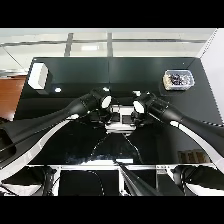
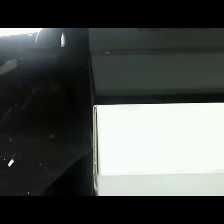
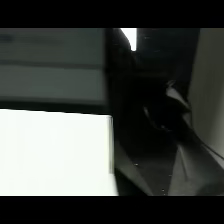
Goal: Fold the box and place the chain.
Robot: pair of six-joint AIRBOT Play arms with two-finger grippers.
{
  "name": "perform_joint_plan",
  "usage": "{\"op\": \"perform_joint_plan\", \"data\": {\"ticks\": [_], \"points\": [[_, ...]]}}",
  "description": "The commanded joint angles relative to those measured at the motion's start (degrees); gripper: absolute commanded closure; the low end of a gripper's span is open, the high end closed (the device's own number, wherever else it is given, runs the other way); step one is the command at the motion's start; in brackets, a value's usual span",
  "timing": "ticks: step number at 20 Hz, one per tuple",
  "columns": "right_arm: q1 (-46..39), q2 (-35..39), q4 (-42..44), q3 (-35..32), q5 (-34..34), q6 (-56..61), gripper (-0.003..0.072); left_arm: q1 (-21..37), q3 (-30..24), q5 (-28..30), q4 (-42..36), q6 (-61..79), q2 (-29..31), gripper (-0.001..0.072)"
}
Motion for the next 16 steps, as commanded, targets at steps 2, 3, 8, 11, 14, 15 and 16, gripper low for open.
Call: {"op": "perform_joint_plan", "data": {"ticks": [2,3,8,11,14,15,16], "points": [[-0.1,0.0,-0.1,0.0,-1.0,-0.2,0.0672,0.0,0.0,0.0,0.1,0.2,0.0,0.0681],[-0.2,0.0,-0.1,0.0,-1.1,-0.2,0.0659,0.0,0.0,0.0,0.1,0.2,0.0,0.0681],[-0.2,1.2,0.0,3.6,3.0,-5.9,0.031,0.0,0.0,0.1,0.1,0.2,0.0,0.068],[-0.2,5.9,-0.4,7.1,7.4,-12.2,0.0311,0.0,0.0,0.0,0.1,0.2,0.0,0.068],[-0.2,14.4,-12.9,7.7,8.4,-14.6,0.031,0.0,0.0,0.1,0.1,0.2,0.0,0.0681],[-0.4,16.1,-22.2,7.5,9.9,-14.6,0.0311,0.0,0.0,0.2,0.1,0.2,0.0,0.0681],[-1.2,17.0,-31.2,7.0,11.4,-14.6,0.0311,0.0,0.0,0.1,0.1,0.2,0.0,0.0681]]}}
